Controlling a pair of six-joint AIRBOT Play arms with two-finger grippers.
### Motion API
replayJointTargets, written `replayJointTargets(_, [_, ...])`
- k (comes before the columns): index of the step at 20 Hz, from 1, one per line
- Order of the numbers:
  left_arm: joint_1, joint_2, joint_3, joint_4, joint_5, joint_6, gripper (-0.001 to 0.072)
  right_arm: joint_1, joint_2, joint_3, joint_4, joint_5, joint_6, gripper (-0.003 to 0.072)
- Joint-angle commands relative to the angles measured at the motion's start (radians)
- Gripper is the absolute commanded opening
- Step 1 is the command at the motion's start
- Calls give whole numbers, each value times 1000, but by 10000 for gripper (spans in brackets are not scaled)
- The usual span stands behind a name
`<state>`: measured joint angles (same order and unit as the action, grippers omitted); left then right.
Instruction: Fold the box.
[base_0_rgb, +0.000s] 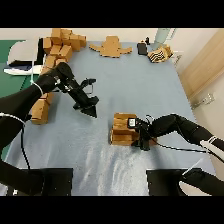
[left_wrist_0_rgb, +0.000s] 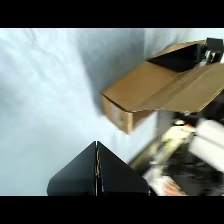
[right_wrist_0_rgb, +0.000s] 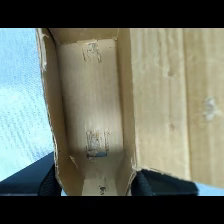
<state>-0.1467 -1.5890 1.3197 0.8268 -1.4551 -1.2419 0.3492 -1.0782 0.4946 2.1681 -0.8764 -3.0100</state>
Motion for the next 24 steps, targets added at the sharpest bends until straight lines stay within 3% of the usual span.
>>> replayJointTargets(1, [14, 0, -34, 65, 121, 453, 8, 0, 0, 1, 0, 0, 0, 465])
replayJointTargets(5, [-104, 72, -211, 34, 370, 686, 6, 0, 0, 1, 0, 0, 0, 465])
replayJointTargets(8, [-201, 220, -420, 13, 585, 871, 7, 0, 0, 1, 0, 0, 0, 465])
replayJointTargets(11, [-219, 362, -611, -262, 705, 1339, 24, 0, 0, 1, 0, 0, 0, 465])
replayJointTargets(12, [-218, 382, -657, -372, 701, 1516, 449, 0, 0, 1, 0, 0, 0, 464])
replayJointTargets(13, [-218, 385, -688, -468, 700, 1610, 672, 0, 0, 1, 0, 0, 0, 465])
replayJointTargets(14, [-220, 385, -709, -517, 695, 1634, 673, 0, 0, 1, 0, 0, 0, 464])
replayJointTargets(24, [-252, 317, -724, -511, 689, 1704, 673, 0, 0, 1, 0, 0, 0, 464])
